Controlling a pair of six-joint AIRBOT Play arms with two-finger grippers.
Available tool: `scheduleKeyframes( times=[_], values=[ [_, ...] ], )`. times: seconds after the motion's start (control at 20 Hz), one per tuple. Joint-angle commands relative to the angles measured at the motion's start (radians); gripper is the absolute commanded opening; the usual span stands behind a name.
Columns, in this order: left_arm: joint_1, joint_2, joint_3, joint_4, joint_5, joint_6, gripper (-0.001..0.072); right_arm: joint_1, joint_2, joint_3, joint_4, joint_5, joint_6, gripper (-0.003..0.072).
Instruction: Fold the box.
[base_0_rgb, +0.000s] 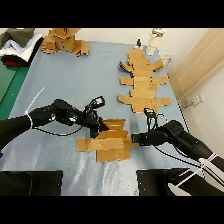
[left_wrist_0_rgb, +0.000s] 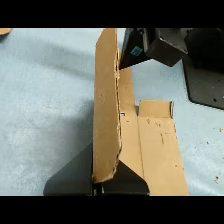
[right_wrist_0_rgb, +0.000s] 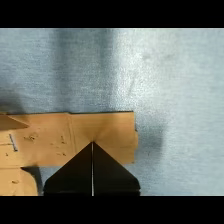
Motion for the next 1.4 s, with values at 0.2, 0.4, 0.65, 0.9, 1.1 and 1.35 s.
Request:
scheduleKeyframes(
  times=[0.2, 0.4, 0.65, 0.9, 1.1, 1.35],
  values=[
    [-0.082, 0.083, -0.051, 0.008, 0.133, 0.011, 0.0011, 0.001, 0.0, -0.003, -0.004, 0.014, 0.003, 0.0004],
    [-0.083, 0.084, -0.082, 0.004, 0.086, 0.008, 0.0011, 0.001, 0.0, -0.003, -0.004, 0.024, 0.003, 0.0004],
    [-0.082, 0.084, -0.087, 0.006, 0.062, 0.0, 0.0012, 0.001, 0.0, -0.003, -0.003, 0.036, 0.003, 0.0004],
    [-0.074, 0.084, -0.086, 0.005, 0.065, -0.004, 0.0012, 0.001, 0.018, 0.025, 0.041, 0.015, -0.014, 0.0004],
    [-0.076, 0.084, -0.086, 0.004, 0.065, -0.003, 0.0013, 0.02, 0.134, 0.097, 0.22, -0.087, -0.132, 0.0004],
    [-0.076, 0.084, -0.086, 0.004, 0.065, -0.003, 0.0013, 0.256, 0.252, 0.097, 0.264, -0.248, -0.1, 0.0003]
  ],
)
